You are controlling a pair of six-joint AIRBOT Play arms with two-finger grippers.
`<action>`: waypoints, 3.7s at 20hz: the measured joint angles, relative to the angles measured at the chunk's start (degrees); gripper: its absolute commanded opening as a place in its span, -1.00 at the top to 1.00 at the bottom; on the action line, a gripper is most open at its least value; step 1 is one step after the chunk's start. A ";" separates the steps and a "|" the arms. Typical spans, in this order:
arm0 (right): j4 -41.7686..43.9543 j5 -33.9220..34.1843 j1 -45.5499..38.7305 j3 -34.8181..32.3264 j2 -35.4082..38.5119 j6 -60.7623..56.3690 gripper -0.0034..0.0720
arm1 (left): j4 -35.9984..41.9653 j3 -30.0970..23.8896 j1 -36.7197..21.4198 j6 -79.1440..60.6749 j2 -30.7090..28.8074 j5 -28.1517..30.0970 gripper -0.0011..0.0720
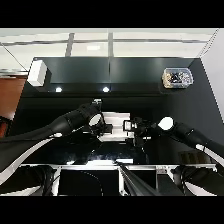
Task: Fold the box and place the chain.
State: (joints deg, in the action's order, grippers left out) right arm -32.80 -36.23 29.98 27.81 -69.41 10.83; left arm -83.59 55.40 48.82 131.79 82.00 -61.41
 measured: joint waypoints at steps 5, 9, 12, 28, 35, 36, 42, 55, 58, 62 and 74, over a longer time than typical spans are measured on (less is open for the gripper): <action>-0.15 0.02 0.00 0.00 0.00 0.20 -0.26 | 1.18 0.09 0.11 -0.13 0.04 -0.13 -0.22; -0.13 0.02 0.00 0.02 0.00 0.11 -0.26 | 1.16 0.55 0.04 0.20 0.04 -0.81 -0.22; -0.11 0.04 0.00 0.00 0.00 0.09 -0.27 | 1.16 0.70 0.07 0.48 0.04 -1.25 0.53; -5.25 -1.22 0.00 -0.07 2.34 -2.84 -0.90 | 0.59 0.74 0.04 0.39 0.07 -0.59 0.89; -11.21 -5.14 0.00 -0.04 8.39 -5.81 -0.90 | -1.70 0.74 0.11 0.46 0.04 -3.69 0.89; -11.43 -5.40 0.00 -0.04 8.66 -5.97 -0.90 | -1.90 0.74 0.11 0.57 0.04 -3.78 0.89; -9.60 -5.75 0.15 -0.04 8.94 -6.34 -0.18 | -2.54 0.74 0.11 0.61 0.04 -3.78 0.89; -1.81 0.17 4.59 -0.07 7.21 -7.41 0.60 | -2.82 0.74 0.11 0.76 0.04 -3.48 0.89; -0.87 0.50 4.87 -0.07 7.10 -7.61 0.59 | -2.75 0.74 0.11 0.76 0.04 -3.41 0.89; 1.33 0.74 5.86 -0.04 6.29 -7.67 0.60 | -2.73 0.74 0.11 0.63 0.04 -3.34 0.89; 2.16 3.45 6.64 -0.04 4.90 -13.90 0.82 | -2.29 0.74 0.11 0.79 0.04 -3.41 0.89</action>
State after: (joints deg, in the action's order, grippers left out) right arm -30.63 -32.77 36.62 27.77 -64.51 -3.07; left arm -85.89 56.14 48.93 132.57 82.04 -64.82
